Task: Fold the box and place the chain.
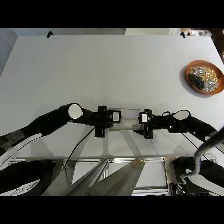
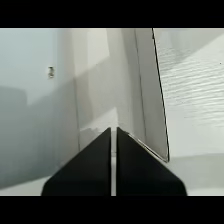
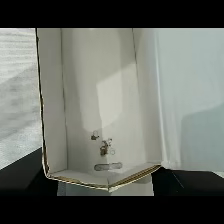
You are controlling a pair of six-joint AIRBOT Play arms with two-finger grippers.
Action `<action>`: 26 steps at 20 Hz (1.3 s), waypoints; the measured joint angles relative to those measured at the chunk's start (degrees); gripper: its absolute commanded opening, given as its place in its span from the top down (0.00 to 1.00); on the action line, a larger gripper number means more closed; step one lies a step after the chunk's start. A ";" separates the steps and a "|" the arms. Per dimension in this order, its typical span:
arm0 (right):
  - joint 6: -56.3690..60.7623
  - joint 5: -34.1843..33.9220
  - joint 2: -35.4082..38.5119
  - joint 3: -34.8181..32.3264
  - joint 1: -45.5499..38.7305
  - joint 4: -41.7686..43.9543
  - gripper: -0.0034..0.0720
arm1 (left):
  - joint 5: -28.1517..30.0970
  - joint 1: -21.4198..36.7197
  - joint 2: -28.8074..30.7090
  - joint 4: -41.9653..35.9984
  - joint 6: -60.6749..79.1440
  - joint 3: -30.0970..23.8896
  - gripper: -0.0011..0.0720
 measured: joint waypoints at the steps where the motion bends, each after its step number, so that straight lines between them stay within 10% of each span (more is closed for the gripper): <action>1: 0.00 0.00 0.00 0.00 0.00 0.00 0.50 | -0.59 0.68 1.62 0.90 -1.92 0.00 0.98; 13: 0.00 0.00 -0.02 0.00 0.00 0.02 0.50 | -19.58 20.00 19.67 12.90 -46.66 -3.04 0.98; 26: 0.00 0.00 -0.02 0.00 0.00 0.02 0.50 | -14.67 21.03 -2.97 -3.39 -54.66 -6.75 0.98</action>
